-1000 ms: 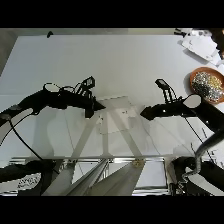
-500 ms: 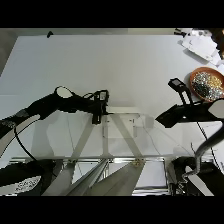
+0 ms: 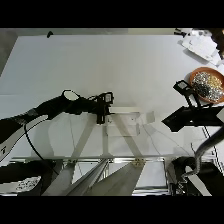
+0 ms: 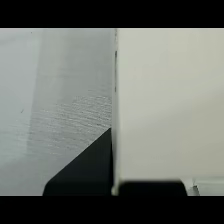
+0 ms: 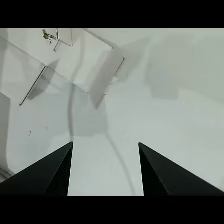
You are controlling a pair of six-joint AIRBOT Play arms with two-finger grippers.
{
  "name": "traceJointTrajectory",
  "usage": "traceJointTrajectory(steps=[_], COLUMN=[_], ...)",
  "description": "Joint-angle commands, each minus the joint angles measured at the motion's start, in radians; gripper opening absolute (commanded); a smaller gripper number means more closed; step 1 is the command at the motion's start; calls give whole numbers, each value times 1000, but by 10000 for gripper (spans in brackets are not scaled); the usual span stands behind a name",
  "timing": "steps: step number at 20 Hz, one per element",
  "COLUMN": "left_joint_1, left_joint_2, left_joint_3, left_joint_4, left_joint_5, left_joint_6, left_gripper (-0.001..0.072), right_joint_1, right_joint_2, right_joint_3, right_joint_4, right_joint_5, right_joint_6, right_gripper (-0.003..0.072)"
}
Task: Fold the box and place the chain.
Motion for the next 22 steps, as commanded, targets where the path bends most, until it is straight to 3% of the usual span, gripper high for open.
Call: traceJointTrajectory(steps=[1, 22], left_joint_1=[-2, -2], left_joint_2=[-31, -32], left_joint_3=[0, 1], left_joint_4=[-45, -49], left_joint_5=[16, -7], left_joint_6=[9, 93], left_gripper=[9, 6], right_joint_1=[0, 0], right_joint_2=[3, 3], right_joint_3=[1, 1], right_joint_4=[-5, -5], right_joint_5=[-8, -24], right_joint_6=[0, -2], right_gripper=[465, 465])
